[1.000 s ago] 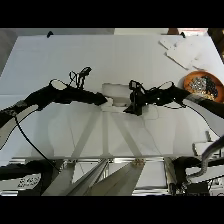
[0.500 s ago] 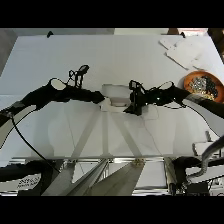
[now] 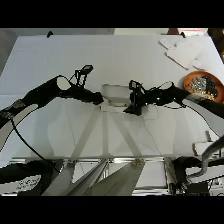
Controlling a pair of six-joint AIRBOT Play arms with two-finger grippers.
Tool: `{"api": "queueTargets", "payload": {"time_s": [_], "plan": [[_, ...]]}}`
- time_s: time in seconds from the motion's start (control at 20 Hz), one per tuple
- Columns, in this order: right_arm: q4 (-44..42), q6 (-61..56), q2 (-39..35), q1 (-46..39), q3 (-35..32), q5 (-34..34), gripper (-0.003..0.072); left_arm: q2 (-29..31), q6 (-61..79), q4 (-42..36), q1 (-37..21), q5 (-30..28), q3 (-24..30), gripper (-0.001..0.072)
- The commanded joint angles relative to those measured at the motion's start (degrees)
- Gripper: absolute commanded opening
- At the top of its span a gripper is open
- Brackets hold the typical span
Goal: Fold the box and place the chain.
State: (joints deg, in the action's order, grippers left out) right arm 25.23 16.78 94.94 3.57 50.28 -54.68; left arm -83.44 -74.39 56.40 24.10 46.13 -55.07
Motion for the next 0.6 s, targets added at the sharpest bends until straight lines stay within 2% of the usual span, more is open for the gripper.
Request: {"api": "queueTargets", "payload": {"time_s": [0.0,0.2,0.25,0.35,0.55], "plan": [[0.0,-0.04,0.02,0.04,0.07,-0.02,0.0462,0.04,-7.32,7.65,1.51,1.29,-2.29,0.0437],[0.0,-0.02,0.02,0.04,0.07,-0.02,0.0462,-0.09,-10.45,9.79,3.41,1.51,-5.01,0.0433],[0.0,-0.04,0.02,0.04,0.07,-0.02,0.0462,-0.39,-12.26,11.82,4.07,1.75,-5.73,0.0384],[0.0,-0.04,0.02,0.04,0.07,-0.02,0.0462,-1.79,-16.02,15.96,5.46,3.78,-7.37,0.0373],[0.0,-0.04,0.02,0.04,0.07,-0.02,0.0462,-6.1,-17.16,16.72,7.13,8.5,-9.81,0.0377]]}}
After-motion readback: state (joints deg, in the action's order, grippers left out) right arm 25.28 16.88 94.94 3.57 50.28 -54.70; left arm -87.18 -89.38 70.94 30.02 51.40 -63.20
